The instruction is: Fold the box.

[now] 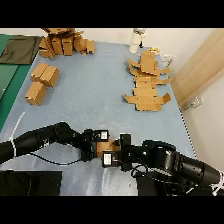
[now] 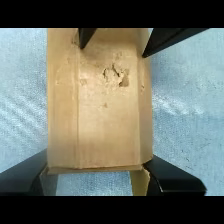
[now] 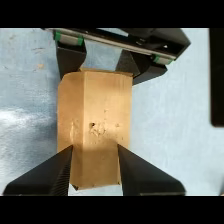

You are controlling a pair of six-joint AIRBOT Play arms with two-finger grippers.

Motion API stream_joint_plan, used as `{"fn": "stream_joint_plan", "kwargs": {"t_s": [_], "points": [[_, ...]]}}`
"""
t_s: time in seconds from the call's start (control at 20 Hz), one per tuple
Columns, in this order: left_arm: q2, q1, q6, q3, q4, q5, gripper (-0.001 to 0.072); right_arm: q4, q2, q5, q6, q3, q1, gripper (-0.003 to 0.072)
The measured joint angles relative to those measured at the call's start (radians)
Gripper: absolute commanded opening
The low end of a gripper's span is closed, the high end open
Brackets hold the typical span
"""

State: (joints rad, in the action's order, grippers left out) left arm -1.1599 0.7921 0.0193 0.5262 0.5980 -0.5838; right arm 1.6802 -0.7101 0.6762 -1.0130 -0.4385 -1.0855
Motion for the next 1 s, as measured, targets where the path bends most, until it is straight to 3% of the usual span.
{"fn": "stream_joint_plan", "kwargs": {"t_s": [0.05, 0.2, 0.25, 0.3, 0.5, 0.55, 1.0], "points": [[0.0, 0.0, 0.0, 0.0, 0.0, 0.001, 0.0597, 0.011, 0.0, -0.003, -0.009, 0.0, -0.005, 0.0344], [0.0, 0.0, 0.002, 0.0, 0.0, 0.001, 0.0596, 0.031, 0.0, -0.007, -0.026, -0.003, -0.01, 0.0341], [0.0, 0.0, 0.002, 0.0, 0.0, 0.001, 0.0597, 0.036, 0.0, -0.008, -0.028, -0.008, -0.011, 0.0301], [0.0, 0.0, 0.002, 0.0, 0.0, 0.001, 0.0596, 0.037, 0.0, -0.009, -0.031, -0.013, -0.012, 0.0193], [0.0, -0.002, 0.001, 0.0, 0.002, 0.0, 0.0597, 0.037, 0.0, -0.002, -0.035, -0.029, -0.014, 0.014], [0.0, -0.001, 0.0, 0.0, 0.002, -0.002, 0.0596, 0.036, 0.0, -0.001, -0.035, -0.031, -0.014, 0.0086], [0.0, -0.001, -0.003, 0.0, 0.0, -0.008, 0.0596, 0.014, 0.0, 0.035, -0.037, -0.044, -0.073, 0.0082]]}}
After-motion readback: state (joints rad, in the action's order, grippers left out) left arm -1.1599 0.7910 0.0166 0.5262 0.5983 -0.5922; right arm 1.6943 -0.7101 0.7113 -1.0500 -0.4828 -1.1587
